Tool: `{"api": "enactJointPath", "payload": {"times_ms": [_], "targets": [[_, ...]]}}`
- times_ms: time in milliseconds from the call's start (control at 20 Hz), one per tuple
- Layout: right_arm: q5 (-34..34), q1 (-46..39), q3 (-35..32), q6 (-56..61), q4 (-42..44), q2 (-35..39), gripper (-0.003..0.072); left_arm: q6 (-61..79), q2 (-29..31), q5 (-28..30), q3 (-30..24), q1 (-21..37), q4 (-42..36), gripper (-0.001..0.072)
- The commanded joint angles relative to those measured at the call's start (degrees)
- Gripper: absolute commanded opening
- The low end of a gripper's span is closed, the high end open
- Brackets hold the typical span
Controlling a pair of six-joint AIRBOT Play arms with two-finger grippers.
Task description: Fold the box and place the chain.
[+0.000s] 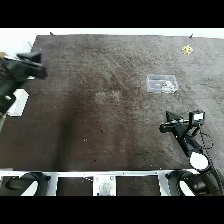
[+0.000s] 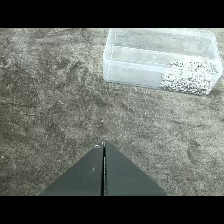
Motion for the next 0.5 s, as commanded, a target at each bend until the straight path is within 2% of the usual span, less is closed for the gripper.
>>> {"api": "enactJointPath", "payload": {"times_ms": [0, 250, 350, 450], "targets": [[0.02, 0.02, -0.02, 0.0, 0.0, 0.04, 0.0007, 2.86, 5.22, 22.43, -10.43, -16.5, 1.86, 0.0004], [0.02, 0.02, -0.02, 0.0, 0.02, 0.04, 0.0006, -6.1, 8.74, 36.0, -20.33, -31.45, 7.48, 0.0005], [0.0, 0.02, -0.02, 0.0, 0.02, 0.04, 0.0006, -7.74, 8.72, 38.75, -22.45, -33.79, 8.13, 0.0007], [0.0, 0.02, -0.02, 0.0, 0.02, 0.04, 0.0006, -8.9, 8.72, 37.92, -23.37, -33.77, 8.13, 0.0008]]}}
